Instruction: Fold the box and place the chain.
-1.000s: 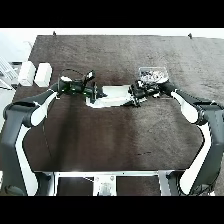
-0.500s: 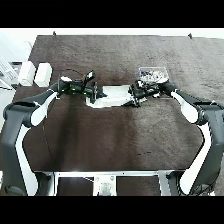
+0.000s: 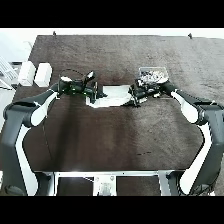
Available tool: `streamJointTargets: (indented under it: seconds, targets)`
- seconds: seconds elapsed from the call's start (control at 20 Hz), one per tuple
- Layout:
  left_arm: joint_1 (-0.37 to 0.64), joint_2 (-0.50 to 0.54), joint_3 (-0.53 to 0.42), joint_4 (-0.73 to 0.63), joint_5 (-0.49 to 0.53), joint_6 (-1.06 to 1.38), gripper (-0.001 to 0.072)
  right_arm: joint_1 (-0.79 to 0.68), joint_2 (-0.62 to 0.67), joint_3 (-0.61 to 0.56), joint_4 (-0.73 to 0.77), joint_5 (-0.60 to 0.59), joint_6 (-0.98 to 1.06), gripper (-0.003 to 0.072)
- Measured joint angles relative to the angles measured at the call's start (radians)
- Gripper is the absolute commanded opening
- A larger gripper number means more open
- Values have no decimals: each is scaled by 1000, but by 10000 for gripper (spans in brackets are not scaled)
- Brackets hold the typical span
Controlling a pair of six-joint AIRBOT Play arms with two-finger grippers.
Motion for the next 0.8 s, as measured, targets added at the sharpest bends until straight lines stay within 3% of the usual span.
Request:
streamJointTargets:
  seconds: [0.8]
  targets:
    - [0,0,0,0,0,0,22,0,0,0,2,-2,23,477]
